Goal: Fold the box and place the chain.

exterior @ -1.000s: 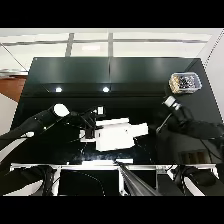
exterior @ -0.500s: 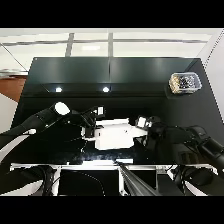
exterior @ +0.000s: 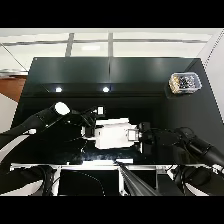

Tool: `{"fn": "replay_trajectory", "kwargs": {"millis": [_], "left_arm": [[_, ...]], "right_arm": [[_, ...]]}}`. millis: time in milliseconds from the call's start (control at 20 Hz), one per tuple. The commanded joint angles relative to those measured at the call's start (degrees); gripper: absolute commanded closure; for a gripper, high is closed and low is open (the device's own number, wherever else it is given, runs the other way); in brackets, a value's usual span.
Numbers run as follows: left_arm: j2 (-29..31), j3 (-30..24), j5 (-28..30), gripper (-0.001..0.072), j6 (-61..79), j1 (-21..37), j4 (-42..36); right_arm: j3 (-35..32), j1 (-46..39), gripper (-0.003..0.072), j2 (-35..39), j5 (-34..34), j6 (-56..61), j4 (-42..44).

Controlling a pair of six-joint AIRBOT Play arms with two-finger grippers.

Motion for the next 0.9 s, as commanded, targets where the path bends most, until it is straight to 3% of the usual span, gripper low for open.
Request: {"fn": "replay_trajectory", "kwargs": {"millis": [0,450,850], "left_arm": [[0.0,0.0,0.1,0.0674,0.1,0.1,0.1],[0.0,0.0,0.1,0.0674,0.0,0.1,0.0],[0.0,0.0,0.3,0.0675,0.1,0.1,0.0]], "right_arm": [[0.0,3.0,-0.0004,-0.5,1.4,-1.2,3.1],[6.6,2.7,-0.0003,-0.5,5.2,9.0,-1.7],[7.3,0.5,-0.0004,-1.6,5.5,9.7,2.3]]}}
